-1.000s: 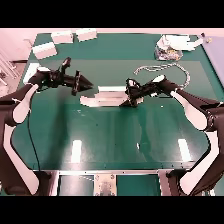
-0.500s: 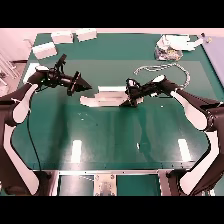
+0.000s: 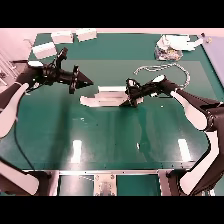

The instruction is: Fold the box and place the chain.

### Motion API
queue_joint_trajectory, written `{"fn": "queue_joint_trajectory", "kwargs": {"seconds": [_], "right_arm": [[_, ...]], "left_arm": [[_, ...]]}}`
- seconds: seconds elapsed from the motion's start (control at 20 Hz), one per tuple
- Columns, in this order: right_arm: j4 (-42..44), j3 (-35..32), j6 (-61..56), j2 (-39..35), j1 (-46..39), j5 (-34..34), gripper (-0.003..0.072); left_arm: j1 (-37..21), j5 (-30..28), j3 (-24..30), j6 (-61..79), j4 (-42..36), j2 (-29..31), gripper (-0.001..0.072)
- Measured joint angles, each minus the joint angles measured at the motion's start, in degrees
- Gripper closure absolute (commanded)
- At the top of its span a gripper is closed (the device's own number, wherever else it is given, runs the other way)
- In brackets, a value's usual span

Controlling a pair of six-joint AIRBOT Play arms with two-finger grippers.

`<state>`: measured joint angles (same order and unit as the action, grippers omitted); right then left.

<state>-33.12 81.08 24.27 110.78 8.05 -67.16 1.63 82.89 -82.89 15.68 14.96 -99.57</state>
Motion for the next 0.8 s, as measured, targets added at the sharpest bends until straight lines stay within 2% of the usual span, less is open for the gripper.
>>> {"fn": "queue_joint_trajectory", "kwargs": {"seconds": [0.15,0.3,0.45,0.55,0.8], "right_arm": [[0.00,0.00,-0.02,0.00,0.00,0.02,0.0106],[0.00,0.00,-0.02,0.00,0.00,0.02,0.0106],[0.00,0.00,-0.02,0.00,0.00,0.02,0.0106],[0.00,0.00,-0.02,0.00,0.00,0.02,0.0106],[0.00,0.00,-0.02,0.00,0.00,0.02,0.0106]], "left_arm": [[-0.11,-6.29,8.39,1.90,0.26,8.41,0.0696],[0.04,-7.89,14.10,2.21,0.50,12.72,0.0695],[0.22,-9.68,18.29,1.70,0.52,14.38,0.0695],[1.49,-13.46,20.59,1.79,0.50,14.82,0.0694],[5.25,-19.63,22.99,2.62,-0.44,12.35,0.0694]]}}
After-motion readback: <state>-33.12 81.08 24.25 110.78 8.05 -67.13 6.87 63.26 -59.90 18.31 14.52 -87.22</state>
